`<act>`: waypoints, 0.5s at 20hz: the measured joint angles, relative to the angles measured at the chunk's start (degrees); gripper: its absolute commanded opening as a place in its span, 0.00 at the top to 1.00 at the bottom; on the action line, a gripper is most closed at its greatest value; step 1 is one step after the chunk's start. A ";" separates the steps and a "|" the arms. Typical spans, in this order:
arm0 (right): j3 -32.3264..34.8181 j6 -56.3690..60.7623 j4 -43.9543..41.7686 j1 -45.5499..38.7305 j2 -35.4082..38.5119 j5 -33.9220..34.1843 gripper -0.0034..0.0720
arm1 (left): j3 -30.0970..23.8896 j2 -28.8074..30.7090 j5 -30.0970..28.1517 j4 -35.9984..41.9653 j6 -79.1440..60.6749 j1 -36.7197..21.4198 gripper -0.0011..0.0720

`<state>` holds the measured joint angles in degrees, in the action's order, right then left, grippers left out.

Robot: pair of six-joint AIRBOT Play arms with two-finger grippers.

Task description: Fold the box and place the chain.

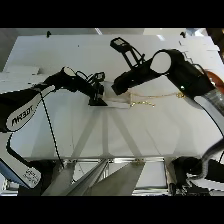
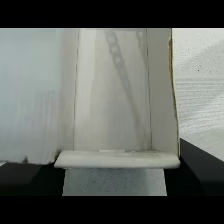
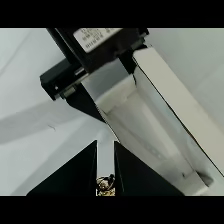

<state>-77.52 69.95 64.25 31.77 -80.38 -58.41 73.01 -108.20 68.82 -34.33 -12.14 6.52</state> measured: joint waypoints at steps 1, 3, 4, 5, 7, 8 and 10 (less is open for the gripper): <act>-0.31 -0.66 -0.50 0.11 -0.68 0.35 0.94 | 0.00 0.00 0.00 0.00 0.02 0.00 0.55; -0.63 -1.44 -0.92 0.26 -2.08 0.39 0.94 | 0.00 0.00 0.02 0.00 0.02 0.00 0.55; -0.76 -1.75 -1.11 0.28 -2.71 0.44 0.94 | 0.00 0.00 0.02 0.00 0.02 0.00 0.55; -0.81 -1.92 -1.11 0.33 -3.23 0.42 0.93 | 0.00 0.00 0.02 0.00 0.02 0.00 0.55; -0.92 -2.23 -0.33 0.35 -4.13 0.46 0.65 | 0.00 0.00 0.02 0.00 0.00 0.00 0.55; -0.94 -2.32 0.33 0.35 -4.39 0.55 0.59 | 0.00 0.00 0.02 0.00 0.00 0.00 0.55; -1.03 -2.36 1.49 0.35 -4.74 0.76 0.59 | 0.00 0.00 0.02 0.00 0.00 0.00 0.55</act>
